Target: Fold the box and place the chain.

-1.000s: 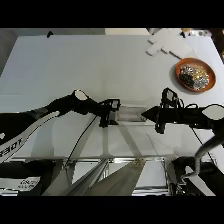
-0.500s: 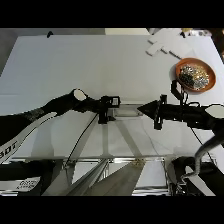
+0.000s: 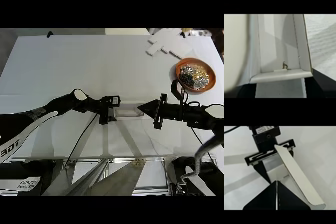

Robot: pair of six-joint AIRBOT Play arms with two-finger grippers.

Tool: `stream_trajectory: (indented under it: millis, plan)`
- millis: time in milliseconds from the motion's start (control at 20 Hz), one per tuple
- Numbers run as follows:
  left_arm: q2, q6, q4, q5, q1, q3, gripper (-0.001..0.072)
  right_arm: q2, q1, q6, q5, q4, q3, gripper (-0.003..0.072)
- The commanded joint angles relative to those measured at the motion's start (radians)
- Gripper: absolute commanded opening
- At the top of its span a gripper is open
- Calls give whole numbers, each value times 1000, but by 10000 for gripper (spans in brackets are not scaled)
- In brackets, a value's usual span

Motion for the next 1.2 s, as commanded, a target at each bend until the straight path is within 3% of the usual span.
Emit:
stream_trajectory:
  millis: [0, 750, 850, 900, 1050, 1100, 1150]
  plan:
    - [-8, -2, 10, -11, -1, -1, 9, 0, 1, -1, -2, -2, 0, 14]
    - [28, 35, 11, -57, -1, -1, 25, 0, 1, -1, -2, -3, 0, 14]
    - [28, 34, 11, -60, -1, -1, 184, 0, 1, -1, -2, -3, 0, 14]
    - [28, 34, 10, -60, -1, -1, 220, 0, 1, -1, -2, -3, 0, 14]
    - [28, 34, 10, -60, -1, -1, 232, 0, 1, -1, -2, -3, 0, 14]
    - [28, 34, 10, -60, -1, -1, 284, 0, 1, -1, -2, -4, 0, 14]
    - [27, 34, 10, -60, -1, -1, 383, 0, 1, -1, -2, -5, 0, 14]
